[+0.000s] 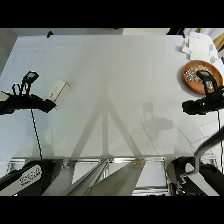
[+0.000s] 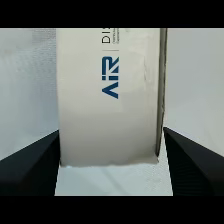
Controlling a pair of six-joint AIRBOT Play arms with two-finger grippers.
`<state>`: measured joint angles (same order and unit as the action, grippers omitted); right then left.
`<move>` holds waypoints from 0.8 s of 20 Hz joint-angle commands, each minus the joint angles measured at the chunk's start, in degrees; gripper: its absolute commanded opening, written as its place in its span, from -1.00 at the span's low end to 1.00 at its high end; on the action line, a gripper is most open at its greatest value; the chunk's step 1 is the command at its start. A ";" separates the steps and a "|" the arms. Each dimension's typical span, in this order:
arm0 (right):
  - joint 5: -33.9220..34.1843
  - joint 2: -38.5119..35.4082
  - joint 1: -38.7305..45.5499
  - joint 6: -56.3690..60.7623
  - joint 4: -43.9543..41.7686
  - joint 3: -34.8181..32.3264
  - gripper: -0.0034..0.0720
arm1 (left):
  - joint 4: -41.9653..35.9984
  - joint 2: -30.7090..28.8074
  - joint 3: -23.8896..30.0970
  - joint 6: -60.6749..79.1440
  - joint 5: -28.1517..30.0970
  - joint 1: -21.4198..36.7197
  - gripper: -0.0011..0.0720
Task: Fold the box and place the chain.
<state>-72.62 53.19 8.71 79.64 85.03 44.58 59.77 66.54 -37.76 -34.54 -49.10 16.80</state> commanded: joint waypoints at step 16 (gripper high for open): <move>0.00 0.00 0.04 -0.15 0.04 0.07 -0.40 | 2.01 -10.25 0.02 -1.99 -8.35 -0.02 0.93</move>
<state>-72.62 53.19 8.71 79.50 85.08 44.60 61.76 56.40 -37.74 -36.49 -57.12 16.80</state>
